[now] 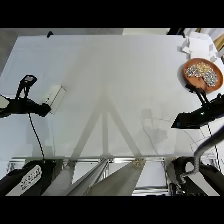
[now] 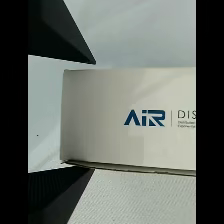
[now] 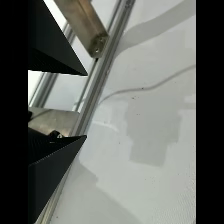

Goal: Fold the box and place the chain.

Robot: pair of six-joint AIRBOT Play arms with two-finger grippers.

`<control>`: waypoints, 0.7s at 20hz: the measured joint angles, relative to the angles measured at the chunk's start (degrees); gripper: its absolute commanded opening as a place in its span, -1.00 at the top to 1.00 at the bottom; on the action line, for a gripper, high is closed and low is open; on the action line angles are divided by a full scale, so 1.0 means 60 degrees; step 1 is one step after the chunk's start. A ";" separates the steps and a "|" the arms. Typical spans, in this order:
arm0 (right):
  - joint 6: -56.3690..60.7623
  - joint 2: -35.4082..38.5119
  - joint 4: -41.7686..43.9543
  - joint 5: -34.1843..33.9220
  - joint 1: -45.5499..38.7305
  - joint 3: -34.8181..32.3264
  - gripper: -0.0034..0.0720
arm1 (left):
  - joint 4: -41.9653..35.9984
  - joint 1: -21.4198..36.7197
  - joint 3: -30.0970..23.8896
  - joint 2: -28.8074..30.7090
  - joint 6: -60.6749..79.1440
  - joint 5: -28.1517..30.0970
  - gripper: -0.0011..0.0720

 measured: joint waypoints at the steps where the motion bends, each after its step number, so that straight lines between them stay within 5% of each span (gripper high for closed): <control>1: 0.0000 0.0000 0.0004 0.0004 0.0000 0.0000 -0.20 | 0.0000 0.0000 0.0000 0.0142 -0.0015 0.0015 -0.93; 3: 0.0000 0.0000 0.0004 0.0004 0.0000 0.0004 -0.20 | -0.0157 -0.0004 0.0000 0.0397 -0.0036 0.0040 -0.91; 5: 0.0000 0.0000 0.0000 0.0000 0.0000 0.0000 -0.20 | -0.0747 -0.0113 0.0000 0.0754 -0.0025 0.0102 -0.53; 7: 0.0000 0.0000 0.0004 0.0000 0.0000 0.0004 -0.20 | -0.1362 -0.0408 0.0000 0.1137 0.0168 0.0117 -0.50; 9: 0.0000 0.0000 0.0000 0.0004 0.0000 0.0004 -0.20 | -0.1872 -0.0878 0.0000 0.1515 0.0251 -0.0091 0.03; 10: 0.0000 0.0000 0.0004 0.0004 0.0000 0.0000 -0.20 | -0.2033 -0.1100 0.0000 0.1643 0.0237 -0.0310 0.13; 14: 0.0000 0.0000 0.0004 0.0004 0.0000 0.0004 -0.20 | -0.2320 -0.1719 -0.0058 0.1891 -0.0007 -0.1209 0.13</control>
